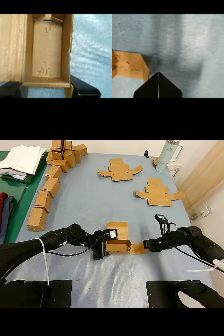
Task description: Fold the box.
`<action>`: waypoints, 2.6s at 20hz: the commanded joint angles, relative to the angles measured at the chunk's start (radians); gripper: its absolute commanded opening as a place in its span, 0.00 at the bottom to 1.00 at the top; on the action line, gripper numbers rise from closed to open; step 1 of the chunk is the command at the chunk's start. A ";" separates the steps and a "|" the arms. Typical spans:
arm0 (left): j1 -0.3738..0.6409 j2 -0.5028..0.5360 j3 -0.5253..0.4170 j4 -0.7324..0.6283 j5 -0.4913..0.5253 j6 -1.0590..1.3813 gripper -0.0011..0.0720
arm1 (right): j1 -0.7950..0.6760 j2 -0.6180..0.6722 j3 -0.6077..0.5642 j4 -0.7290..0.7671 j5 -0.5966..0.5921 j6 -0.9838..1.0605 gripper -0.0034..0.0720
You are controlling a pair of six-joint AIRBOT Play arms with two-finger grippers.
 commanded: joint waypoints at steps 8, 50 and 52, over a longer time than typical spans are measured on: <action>0.000 0.000 0.000 0.000 0.000 0.000 0.67 | -0.006 -0.007 -0.003 0.178 0.001 -0.157 0.05; 0.000 0.000 0.000 0.000 0.000 0.000 0.67 | 0.589 -0.439 0.452 -0.401 -0.221 0.759 0.73; 0.000 0.000 0.000 0.000 0.000 0.000 0.67 | 0.589 -0.451 0.453 -0.433 -0.220 0.763 0.60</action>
